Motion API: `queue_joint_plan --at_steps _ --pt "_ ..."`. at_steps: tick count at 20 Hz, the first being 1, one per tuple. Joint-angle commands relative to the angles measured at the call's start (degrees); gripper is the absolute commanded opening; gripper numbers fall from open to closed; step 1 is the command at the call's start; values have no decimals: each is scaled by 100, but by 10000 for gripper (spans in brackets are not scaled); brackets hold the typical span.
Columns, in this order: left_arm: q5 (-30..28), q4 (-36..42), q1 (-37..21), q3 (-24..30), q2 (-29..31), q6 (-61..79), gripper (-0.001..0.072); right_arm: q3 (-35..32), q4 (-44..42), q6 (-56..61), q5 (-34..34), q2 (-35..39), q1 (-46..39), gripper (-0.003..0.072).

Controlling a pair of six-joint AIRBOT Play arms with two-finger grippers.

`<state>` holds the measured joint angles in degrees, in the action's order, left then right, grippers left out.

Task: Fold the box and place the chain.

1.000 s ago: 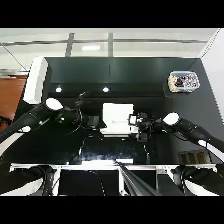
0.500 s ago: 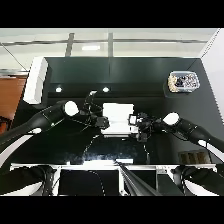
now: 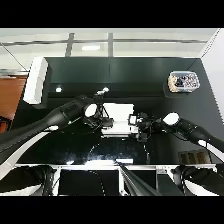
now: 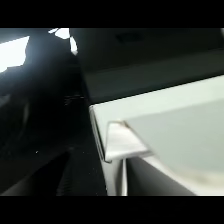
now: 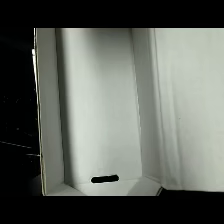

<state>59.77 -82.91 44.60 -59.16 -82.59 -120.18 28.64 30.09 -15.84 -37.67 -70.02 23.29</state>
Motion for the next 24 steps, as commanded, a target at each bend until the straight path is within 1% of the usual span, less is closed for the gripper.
queue_joint_plan --at_steps 1,4,9,10,11,13,18,19,20,21,22,24 --pt "249 -332 240 -138 -184 -793 356 -2 0 0 -2 -2 4 478" --pt "201 -365 372 -138 -254 -1082 356 -2 0 0 -2 -2 4 479" --pt "155 -389 387 -138 -299 -1104 349 -2 2 2 -2 -2 4 478" --pt "90 -376 387 -140 -330 -1123 274 -2 0 0 -2 -2 4 478" --pt "20 -341 389 -140 -345 -1117 124 -2 2 0 -2 -2 4 479" --pt "-48 -343 391 -144 -345 -1117 27 -2 2 0 -2 -2 4 478" --pt "39 -343 387 -151 -345 -1119 29 -2 7 2 -4 -2 4 478" --pt "59 -343 387 -162 -345 -1119 41 -2 9 0 -4 -2 4 478" --pt "85 -352 387 -186 -343 -1119 178 -2 9 2 -4 -2 4 478" --pt "96 -356 387 -208 -343 -1126 340 -2 7 2 -4 -2 4 478" --pt "96 -365 387 -225 -343 -1128 417 -2 9 0 -4 -2 4 478" --pt "85 -415 387 -260 -345 -1132 417 -2 9 0 -4 -2 4 478"
